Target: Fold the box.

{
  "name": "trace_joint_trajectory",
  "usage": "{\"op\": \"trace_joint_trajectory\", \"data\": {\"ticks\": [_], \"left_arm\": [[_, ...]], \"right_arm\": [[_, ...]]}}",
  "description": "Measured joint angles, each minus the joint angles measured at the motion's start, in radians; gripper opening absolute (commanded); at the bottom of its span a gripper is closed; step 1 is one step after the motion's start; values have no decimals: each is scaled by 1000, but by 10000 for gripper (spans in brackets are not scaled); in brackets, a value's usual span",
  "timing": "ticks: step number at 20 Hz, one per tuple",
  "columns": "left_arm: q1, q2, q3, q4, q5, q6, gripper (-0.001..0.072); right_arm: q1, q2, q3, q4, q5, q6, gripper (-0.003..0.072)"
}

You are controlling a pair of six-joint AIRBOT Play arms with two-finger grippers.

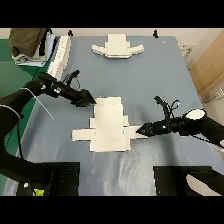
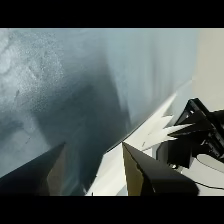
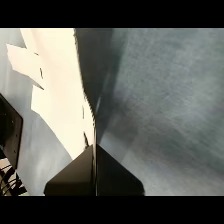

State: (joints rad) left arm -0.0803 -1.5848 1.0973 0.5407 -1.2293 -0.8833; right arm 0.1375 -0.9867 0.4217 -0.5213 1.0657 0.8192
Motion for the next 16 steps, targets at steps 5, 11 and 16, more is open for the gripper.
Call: {"op": "trace_joint_trajectory", "data": {"ticks": [5, 11, 16], "left_arm": [[-78, -69, 51, -3, -51, 84, 522], [-96, -89, 64, 8, -190, 172, 250], [-102, -92, 66, 13, -224, 221, 209]], "right_arm": [[7, 0, 2, -2, -4, 2, 4], [7, 0, 2, -9, -14, 2, 4], [8, 1, 2, -11, -20, 10, 4]]}}
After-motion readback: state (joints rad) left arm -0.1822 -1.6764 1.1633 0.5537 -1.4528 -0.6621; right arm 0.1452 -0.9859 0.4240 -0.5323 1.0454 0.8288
